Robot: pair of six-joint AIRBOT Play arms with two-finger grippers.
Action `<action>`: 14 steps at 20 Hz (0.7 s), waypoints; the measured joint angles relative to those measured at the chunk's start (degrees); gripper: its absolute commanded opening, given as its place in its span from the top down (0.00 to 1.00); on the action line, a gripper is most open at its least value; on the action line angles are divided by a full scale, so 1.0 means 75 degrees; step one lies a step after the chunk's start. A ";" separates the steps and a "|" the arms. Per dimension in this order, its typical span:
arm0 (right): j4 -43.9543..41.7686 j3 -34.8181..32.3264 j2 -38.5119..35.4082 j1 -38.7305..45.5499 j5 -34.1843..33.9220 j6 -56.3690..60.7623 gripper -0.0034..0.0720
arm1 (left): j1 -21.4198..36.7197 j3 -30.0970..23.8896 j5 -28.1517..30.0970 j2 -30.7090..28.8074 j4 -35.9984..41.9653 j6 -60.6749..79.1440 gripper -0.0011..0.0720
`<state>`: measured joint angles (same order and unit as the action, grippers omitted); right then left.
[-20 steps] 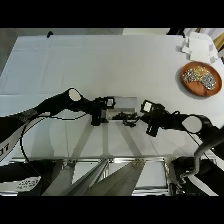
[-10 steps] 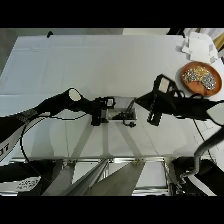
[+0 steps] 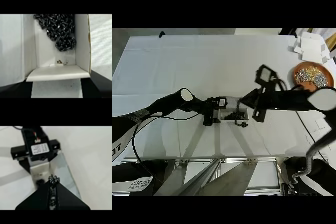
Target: Fold the box and place the chain.
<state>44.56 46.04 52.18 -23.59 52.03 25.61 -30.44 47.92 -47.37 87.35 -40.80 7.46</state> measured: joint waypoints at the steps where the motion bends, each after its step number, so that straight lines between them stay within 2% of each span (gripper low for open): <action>1: 0.0003 0.0003 0.0283 -0.0099 0.0044 0.0029 0.93 | 0.0000 -0.0003 0.0000 -0.0003 0.0000 0.0000 0.97; 5: 0.0061 0.0009 0.1317 -0.0358 0.0169 0.0376 0.93 | 0.0000 -0.0003 0.0003 0.0000 0.0000 0.0000 0.97; 6: 0.0087 0.0009 0.1510 -0.0385 0.0187 0.0487 0.90 | 0.0000 -0.0003 0.0000 0.0000 0.0000 0.0000 0.97; 7: 0.0134 0.0009 0.1690 -0.0408 0.0221 0.0627 0.87 | 0.0000 -0.0003 0.0000 -0.0003 0.0000 0.0000 0.97; 11: 0.0230 -0.0006 0.2104 -0.0452 0.0251 0.0886 0.85 | 0.0000 -0.0003 0.0000 -0.0003 0.0000 0.0000 0.97; 13: 0.0254 -0.0012 0.2189 -0.0455 0.0201 0.0973 0.62 | 0.0000 -0.0003 0.0000 0.0000 0.0000 0.0000 0.97; 14: 0.0262 -0.0012 0.2212 -0.0452 0.0137 0.1049 0.59 | 0.0000 -0.0003 0.0000 -0.0003 0.0000 0.0000 0.97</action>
<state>46.52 45.95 68.77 -26.98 53.06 33.47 -30.44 47.90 -47.37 87.33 -40.80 7.46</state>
